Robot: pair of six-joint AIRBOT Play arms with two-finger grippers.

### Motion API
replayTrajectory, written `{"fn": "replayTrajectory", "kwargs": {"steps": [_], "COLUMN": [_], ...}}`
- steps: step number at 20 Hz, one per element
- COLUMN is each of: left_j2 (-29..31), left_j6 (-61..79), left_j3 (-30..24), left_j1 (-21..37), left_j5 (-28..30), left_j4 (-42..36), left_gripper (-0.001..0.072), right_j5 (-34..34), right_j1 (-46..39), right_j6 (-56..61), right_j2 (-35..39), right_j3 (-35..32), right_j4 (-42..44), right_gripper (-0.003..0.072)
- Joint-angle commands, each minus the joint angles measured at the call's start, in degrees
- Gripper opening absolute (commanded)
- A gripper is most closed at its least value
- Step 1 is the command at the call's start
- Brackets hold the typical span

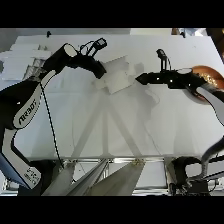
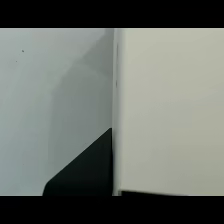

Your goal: Fold the box and place the chain.

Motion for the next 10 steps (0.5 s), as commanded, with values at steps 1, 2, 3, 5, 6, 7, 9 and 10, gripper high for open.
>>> {"fn": "replayTrajectory", "kwargs": {"steps": [1,2,3,5,6,7,9,10], "left_j2": [2.1,3.0,3.8,5.1,5.2,5.0,4.9,4.8], "left_j6": [7.1,8.9,10.4,11.4,11.4,11.4,11.5,11.5], "left_j3": [0.0,0.0,0.0,0.0,0.0,0.0,0.0,0.0], "left_j1": [0.1,0.1,0.1,0.1,0.1,0.1,-0.1,-0.1], "left_j5": [-7.6,-10.4,-13.2,-18.9,-22.1,-24.9,-27.2,-27.1], "left_j4": [-0.4,-0.4,-0.4,-1.2,-2.9,-4.5,-5.1,-5.1], "left_gripper": [0.0002,0.0002,0.0001,0.0000,0.0000,0.0000,0.0000,0.0000], "right_j5": [5.0,6.1,6.6,7.9,8.6,9.6,11.4,12.4], "right_j1": [-2.6,-4.0,-5.3,-7.9,-9.1,-10.2,-11.7,-12.2], "right_j6": [1.1,1.1,1.1,1.1,1.1,1.1,1.1,1.1], "right_j2": [3.7,5.2,6.6,9.0,9.9,10.7,11.6,11.6], "right_j3": [0.0,0.0,0.0,0.0,0.0,0.0,0.0,0.0], "right_j4": [0.1,0.1,0.1,0.1,0.1,0.0,0.0,0.0], "right_gripper": [0.0402,0.0401,0.0401,0.0400,0.0400,0.0398,0.0397,0.0397]}}
